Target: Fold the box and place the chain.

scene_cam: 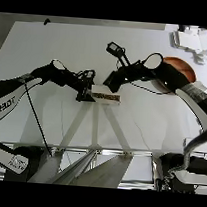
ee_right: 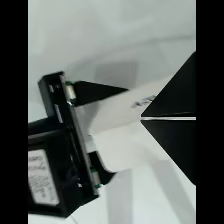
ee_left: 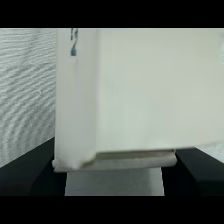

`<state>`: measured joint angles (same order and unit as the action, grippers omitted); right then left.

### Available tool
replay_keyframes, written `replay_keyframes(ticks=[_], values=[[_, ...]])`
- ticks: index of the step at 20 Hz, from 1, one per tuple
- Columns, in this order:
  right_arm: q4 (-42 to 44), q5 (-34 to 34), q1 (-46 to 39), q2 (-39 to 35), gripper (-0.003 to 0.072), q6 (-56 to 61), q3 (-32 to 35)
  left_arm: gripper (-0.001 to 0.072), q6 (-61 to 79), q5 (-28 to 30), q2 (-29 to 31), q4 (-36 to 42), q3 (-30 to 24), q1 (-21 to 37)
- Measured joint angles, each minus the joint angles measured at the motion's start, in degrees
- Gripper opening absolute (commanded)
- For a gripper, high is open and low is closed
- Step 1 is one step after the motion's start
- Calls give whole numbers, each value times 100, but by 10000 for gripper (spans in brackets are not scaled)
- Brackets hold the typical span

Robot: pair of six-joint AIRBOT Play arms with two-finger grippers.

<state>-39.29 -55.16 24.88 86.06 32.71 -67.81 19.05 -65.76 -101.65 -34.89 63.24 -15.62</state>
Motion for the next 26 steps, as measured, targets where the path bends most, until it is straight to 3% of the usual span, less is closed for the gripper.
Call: replay_keyframes(ticks=[1,2,7,9,11,13,18,20,21,23,26], values=[[190,66,-28,-15,297,-76,125,212,0,4,0,0,0,0],[289,85,-46,-22,384,-199,262,212,0,7,0,4,0,0],[422,72,-83,-33,377,-785,595,212,-2,35,0,15,0,0],[400,85,-85,-33,287,-1099,636,212,-2,37,0,17,0,0],[310,153,-85,-35,261,-1318,656,212,-4,39,0,17,0,0],[151,192,-70,-35,185,-1460,667,212,-7,46,0,17,0,0],[-415,323,101,-37,177,-1596,675,212,-13,46,0,22,0,0],[-542,402,160,-37,183,-1606,675,212,-15,59,0,33,0,0],[-592,424,188,-35,222,-1602,675,212,-15,59,0,33,2,0],[-667,455,229,-35,397,-1513,675,212,7,57,0,20,0,0],[-673,393,267,-37,410,-1427,675,212,4,55,0,17,2,0]])
